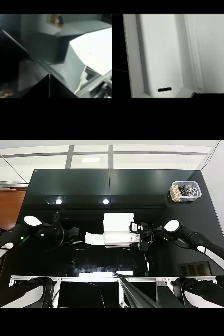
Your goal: Fold the box and place the chain.
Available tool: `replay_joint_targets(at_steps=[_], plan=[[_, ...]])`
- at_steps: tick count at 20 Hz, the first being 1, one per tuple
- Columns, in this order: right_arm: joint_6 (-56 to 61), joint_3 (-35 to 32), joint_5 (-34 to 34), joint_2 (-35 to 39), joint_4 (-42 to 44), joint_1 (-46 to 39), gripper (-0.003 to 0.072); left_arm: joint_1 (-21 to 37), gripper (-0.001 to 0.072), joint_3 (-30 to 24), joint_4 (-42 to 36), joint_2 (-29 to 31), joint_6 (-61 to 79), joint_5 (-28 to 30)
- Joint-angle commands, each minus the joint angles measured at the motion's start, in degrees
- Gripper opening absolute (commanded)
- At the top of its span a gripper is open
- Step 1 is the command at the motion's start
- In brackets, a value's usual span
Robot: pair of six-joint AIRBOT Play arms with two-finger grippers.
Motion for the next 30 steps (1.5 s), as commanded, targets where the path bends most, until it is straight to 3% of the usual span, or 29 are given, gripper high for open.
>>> replay_joint_targets(at_steps=[1,6,9,10,12,18,24,25,30], plan=[[0.0,0.0,0.0,0.0,0.1,0.1,0.0468,-5.2,0.003,-0.2,-5.9,-4.5,2.3,2.6],[0.0,0.0,-0.2,0.0,0.2,0.1,0.0468,-6.4,0.0035,0.4,-9.4,-4.9,7.2,0.4],[0.0,0.0,-0.2,0.0,0.2,0.1,0.0468,-6.8,0.0112,1.8,-9.6,-4.9,11.2,-2.6],[0.0,0.0,-0.2,0.0,0.2,0.1,0.0468,-6.9,0.022,2.4,-9.7,-4.9,11.8,-3.1],[0.0,0.0,-0.2,0.0,0.2,0.1,0.0468,-6.8,0.0711,3.8,-9.8,-4.9,12.2,-3.4],[0.0,0.0,-0.2,0.0,0.2,0.1,0.0468,-9.2,0.071,7.1,-9.5,-4.9,11.9,-2.6],[0.0,0.0,-0.2,0.0,0.2,0.1,0.0468,-18.1,0.0702,10.1,-8.9,-4.9,6.7,6.8],[0.0,0.0,-0.2,0.0,0.2,0.1,0.0468,-19.4,0.0671,10.9,-7.5,-4.9,5.0,8.0],[0.0,0.0,-0.2,0.0,0.2,0.1,0.0468,-24.8,0.0672,15.3,9.8,-5.0,-13.3,9.1]])
